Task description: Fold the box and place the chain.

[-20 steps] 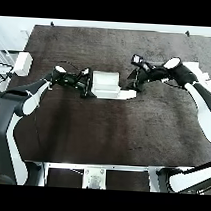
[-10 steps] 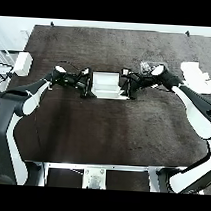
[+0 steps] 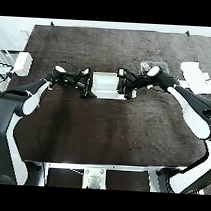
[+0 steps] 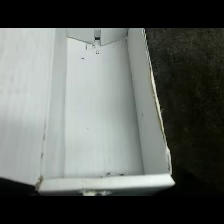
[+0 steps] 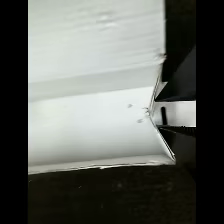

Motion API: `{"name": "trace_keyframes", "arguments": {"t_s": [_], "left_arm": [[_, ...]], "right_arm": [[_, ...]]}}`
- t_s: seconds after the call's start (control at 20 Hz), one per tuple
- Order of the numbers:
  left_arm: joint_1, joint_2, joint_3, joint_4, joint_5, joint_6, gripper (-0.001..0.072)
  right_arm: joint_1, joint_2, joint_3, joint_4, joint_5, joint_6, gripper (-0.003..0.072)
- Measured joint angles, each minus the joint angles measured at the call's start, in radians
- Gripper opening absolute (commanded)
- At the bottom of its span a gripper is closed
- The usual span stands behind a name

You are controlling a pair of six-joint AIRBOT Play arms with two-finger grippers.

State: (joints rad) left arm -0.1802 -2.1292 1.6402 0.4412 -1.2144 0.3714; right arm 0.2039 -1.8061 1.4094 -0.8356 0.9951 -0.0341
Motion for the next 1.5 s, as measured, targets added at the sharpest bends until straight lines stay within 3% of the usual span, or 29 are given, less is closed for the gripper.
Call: {"name": "trace_keyframes", "arguments": {"t_s": [0.1, 0.25, 0.4, 0.5, 0.65, 0.75, 0.8, 1.0, 1.3, 1.5], "left_arm": [[0.001, 0.000, 0.000, 0.000, 0.000, 0.001, 0.0528], [0.001, 0.000, 0.000, 0.000, 0.001, 0.000, 0.0527], [0.001, 0.000, 0.000, 0.000, 0.002, 0.000, 0.0528], [0.001, 0.000, 0.000, -0.003, 0.007, 0.000, 0.0527], [0.001, 0.000, 0.000, -0.002, 0.007, 0.000, 0.0527], [0.001, 0.000, 0.000, -0.003, 0.006, -0.003, 0.0527], [0.001, 0.000, 0.000, -0.002, 0.004, -0.003, 0.0527], [0.000, 0.000, 0.000, -0.001, -0.001, -0.002, 0.0527], [0.000, 0.000, 0.000, 0.000, -0.002, 0.000, 0.0528], [0.000, 0.000, 0.000, 0.000, -0.001, 0.000, 0.0527]], "right_arm": [[0.013, -0.011, 0.000, 0.022, -0.017, -0.013, 0.0201], [0.024, -0.025, 0.000, 0.043, -0.043, -0.023, 0.0335], [0.029, -0.031, 0.000, 0.066, -0.066, -0.029, 0.0348], [0.030, -0.032, 0.000, 0.078, -0.076, -0.029, 0.0553], [0.030, -0.033, -0.001, 0.085, -0.084, -0.032, 0.0550], [0.024, -0.033, -0.001, 0.087, -0.092, -0.029, 0.0242], [0.020, -0.032, 0.000, 0.083, -0.095, -0.021, 0.0239], [-0.003, -0.021, 0.000, 0.040, -0.071, 0.024, 0.0041], [-0.045, 0.053, 0.000, -0.036, -0.011, 0.135, 0.0012], [-0.105, 0.141, 0.000, -0.056, 0.011, 0.326, 0.0011]]}}
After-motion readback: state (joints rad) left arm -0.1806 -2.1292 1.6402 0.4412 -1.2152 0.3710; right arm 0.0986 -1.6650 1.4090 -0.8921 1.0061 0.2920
